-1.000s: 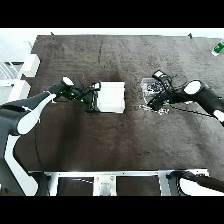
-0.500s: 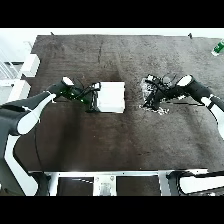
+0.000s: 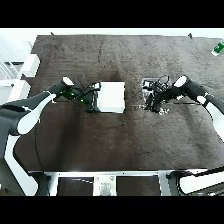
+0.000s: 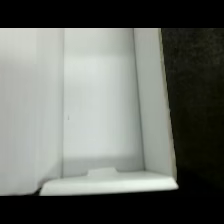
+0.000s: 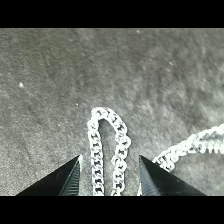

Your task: Fold the box and place the chain.

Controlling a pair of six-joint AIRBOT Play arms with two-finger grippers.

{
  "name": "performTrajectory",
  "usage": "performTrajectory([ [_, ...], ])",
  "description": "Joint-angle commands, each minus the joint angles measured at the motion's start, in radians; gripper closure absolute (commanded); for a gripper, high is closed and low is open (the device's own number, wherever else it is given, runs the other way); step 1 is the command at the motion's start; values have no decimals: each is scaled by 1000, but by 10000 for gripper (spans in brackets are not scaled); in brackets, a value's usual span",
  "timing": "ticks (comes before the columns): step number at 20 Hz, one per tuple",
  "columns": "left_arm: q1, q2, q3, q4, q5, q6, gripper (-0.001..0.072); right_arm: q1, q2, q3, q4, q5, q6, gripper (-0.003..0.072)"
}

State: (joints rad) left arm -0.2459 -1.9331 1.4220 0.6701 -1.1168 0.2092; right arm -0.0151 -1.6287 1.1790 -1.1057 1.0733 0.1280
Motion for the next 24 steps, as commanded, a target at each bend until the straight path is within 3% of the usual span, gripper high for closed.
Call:
performTrajectory([
  [1,0,1,0,0,1,0,240,14,-5,1,-25,2,-18,254],
  [9,0,1,0,0,1,0,240,34,-23,1,-89,-44,-34,257],
  [12,0,1,0,0,1,0,240,42,-27,1,-89,-47,-31,403],
  [14,0,1,0,0,1,0,240,58,-26,1,-95,-46,-31,541],
  [15,0,1,0,0,1,0,240,71,-23,3,-97,-40,-31,644],
  [16,0,1,0,0,1,0,240,82,-14,4,-95,-39,-26,668],
  [24,0,1,0,0,1,0,240,180,232,5,-28,-17,3,669],
])
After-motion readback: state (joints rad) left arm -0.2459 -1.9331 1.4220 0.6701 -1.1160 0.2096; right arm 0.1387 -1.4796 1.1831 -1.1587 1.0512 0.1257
